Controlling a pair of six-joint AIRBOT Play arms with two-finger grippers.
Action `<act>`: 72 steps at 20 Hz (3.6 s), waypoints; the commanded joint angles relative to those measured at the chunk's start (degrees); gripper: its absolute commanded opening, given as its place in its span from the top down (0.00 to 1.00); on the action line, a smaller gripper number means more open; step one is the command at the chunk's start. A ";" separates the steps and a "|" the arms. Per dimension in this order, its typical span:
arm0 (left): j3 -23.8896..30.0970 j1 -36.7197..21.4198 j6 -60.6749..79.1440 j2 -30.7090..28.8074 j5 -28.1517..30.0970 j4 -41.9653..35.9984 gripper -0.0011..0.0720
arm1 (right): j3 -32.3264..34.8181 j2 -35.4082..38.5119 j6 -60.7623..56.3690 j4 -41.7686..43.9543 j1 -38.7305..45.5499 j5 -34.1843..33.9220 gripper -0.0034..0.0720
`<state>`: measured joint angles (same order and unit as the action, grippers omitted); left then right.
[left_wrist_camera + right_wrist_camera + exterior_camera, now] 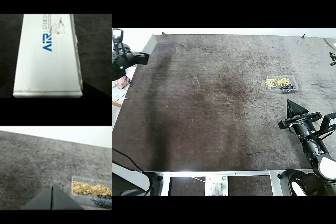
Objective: Fold the box and place the chain.
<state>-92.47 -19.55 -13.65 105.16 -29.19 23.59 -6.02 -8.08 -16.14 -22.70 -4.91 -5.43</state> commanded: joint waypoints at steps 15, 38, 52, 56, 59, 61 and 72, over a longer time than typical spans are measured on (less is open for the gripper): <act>-11.32 -4.59 -17.66 16.63 -0.83 20.83 0.97 | 0.04 -0.02 -0.02 0.00 -0.02 -0.17 0.97; -11.58 -4.59 -20.65 13.16 -2.25 19.63 0.10 | 0.04 -0.02 -0.02 0.00 -0.02 -0.17 0.97; -12.22 -4.59 -17.75 -6.21 -18.49 9.01 0.98 | 0.04 -0.02 -0.02 0.00 0.00 -0.17 0.97; -6.69 -3.78 -12.11 -13.40 -17.53 3.15 0.98 | 0.04 -0.02 -0.02 0.00 -0.02 -0.15 0.97; 5.01 -1.77 -7.04 -23.39 -8.83 2.49 0.98 | 0.04 -0.02 -0.02 0.00 -0.02 -0.17 0.97; 15.50 0.63 -1.07 -31.26 -1.75 0.09 0.98 | 0.04 -0.02 -0.02 0.00 -0.02 -0.17 0.97; 64.35 7.74 38.16 -73.61 8.57 -39.65 0.98 | 0.04 -0.02 -0.02 0.00 -0.02 -0.17 0.97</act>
<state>-37.74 -12.47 16.82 41.74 -22.79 -7.46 -6.02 -8.08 -16.16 -22.72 -4.91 -5.63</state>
